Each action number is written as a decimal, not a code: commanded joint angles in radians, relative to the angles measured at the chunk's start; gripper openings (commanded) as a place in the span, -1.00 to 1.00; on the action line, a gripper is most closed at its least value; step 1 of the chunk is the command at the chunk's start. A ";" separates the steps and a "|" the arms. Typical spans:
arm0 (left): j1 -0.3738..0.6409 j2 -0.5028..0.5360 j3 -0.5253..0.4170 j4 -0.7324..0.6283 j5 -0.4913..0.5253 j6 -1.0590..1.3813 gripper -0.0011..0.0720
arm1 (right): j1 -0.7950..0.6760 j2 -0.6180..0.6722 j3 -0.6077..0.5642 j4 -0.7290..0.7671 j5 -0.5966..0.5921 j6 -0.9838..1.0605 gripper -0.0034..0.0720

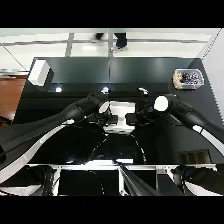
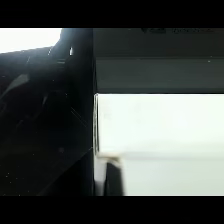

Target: Fold the box and place the chain.

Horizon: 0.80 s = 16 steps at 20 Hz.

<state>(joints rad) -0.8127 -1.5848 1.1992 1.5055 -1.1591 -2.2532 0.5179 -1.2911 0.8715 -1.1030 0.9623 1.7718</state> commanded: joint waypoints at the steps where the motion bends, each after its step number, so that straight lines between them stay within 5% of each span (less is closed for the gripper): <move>1: 0.000 -0.001 0.001 0.000 -0.001 0.000 -0.90 | 0.082 -0.035 0.071 -0.257 0.065 0.267 0.21; 4: 0.001 -0.001 0.001 0.000 0.000 0.000 -0.90 | 0.141 -0.115 0.158 -0.312 0.136 0.338 0.18; 5: 0.001 -0.001 0.001 0.000 -0.001 0.000 -0.90 | 0.156 -0.137 0.179 -0.312 0.140 0.351 -0.11; 16: 0.001 -0.001 0.001 0.000 -0.001 0.000 -0.90 | 0.197 -0.198 0.190 -0.388 0.183 0.539 -0.11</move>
<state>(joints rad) -0.8127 -1.5848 1.1992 1.5055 -1.1599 -2.2539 0.7094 -1.4757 1.0595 -1.4700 1.1240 2.2578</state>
